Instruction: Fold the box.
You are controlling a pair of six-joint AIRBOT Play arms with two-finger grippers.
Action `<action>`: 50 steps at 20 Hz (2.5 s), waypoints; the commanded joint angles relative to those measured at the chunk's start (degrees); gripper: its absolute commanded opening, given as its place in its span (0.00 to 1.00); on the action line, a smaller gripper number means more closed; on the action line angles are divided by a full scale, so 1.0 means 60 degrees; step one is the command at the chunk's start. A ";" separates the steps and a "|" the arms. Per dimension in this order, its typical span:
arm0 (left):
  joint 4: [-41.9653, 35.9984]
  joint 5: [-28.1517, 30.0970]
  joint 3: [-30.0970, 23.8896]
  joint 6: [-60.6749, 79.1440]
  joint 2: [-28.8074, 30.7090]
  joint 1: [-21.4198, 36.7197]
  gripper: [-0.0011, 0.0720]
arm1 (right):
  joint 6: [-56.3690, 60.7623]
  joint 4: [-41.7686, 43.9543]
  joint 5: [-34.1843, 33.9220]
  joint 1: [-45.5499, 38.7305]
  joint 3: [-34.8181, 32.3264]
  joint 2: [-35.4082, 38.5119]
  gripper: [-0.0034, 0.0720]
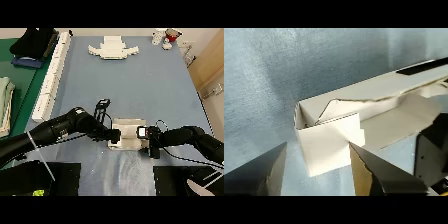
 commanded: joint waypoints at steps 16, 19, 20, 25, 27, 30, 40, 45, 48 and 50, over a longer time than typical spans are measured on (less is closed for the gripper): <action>0.2754 -0.2040 0.2240 -0.3938 -0.2353 -0.1716 0.65 | 0.0000 0.0000 0.0004 0.0011 -0.0004 0.0004 0.71; 0.2849 -0.2087 0.2703 -0.3934 -0.2943 -0.1960 0.60 | 0.0000 0.0000 0.0004 0.0011 -0.0004 0.0004 0.71; 0.2892 -0.2208 0.2827 -0.3938 -0.3078 -0.2014 0.60 | 0.0000 0.0000 0.0004 0.0011 -0.0004 0.0004 0.71; 0.3100 -0.2747 0.3009 -0.4207 -0.3217 -0.2106 0.39 | 0.0000 0.0000 0.0004 0.0011 -0.0004 0.0004 0.71; 0.3067 -0.2605 0.3024 -0.4193 -0.3217 -0.2106 0.30 | 0.0000 0.0000 0.0004 0.0007 -0.0004 0.0004 0.71; 0.3064 -0.2437 0.3027 -0.4204 -0.3220 -0.2178 0.29 | 0.0000 0.0000 0.0004 0.0011 -0.0007 0.0004 0.71; 0.3136 -0.2546 0.3027 -0.4466 -0.3220 -0.2226 0.03 | 0.0000 0.0000 0.0004 0.0011 -0.0004 0.0004 0.71; 0.3100 -0.2641 0.3027 -0.4462 -0.3217 -0.2222 0.67 | 0.0000 0.0000 0.0004 0.0007 -0.0004 0.0004 0.71; 0.3104 -0.2801 0.3024 -0.4466 -0.3220 -0.2222 0.67 | 0.0000 0.0000 0.0004 0.0007 -0.0004 0.0004 0.71; 0.3129 -0.2801 0.3024 -0.4473 -0.3220 -0.2222 0.66 | 0.0000 0.0000 0.0004 0.0007 -0.0004 0.0004 0.71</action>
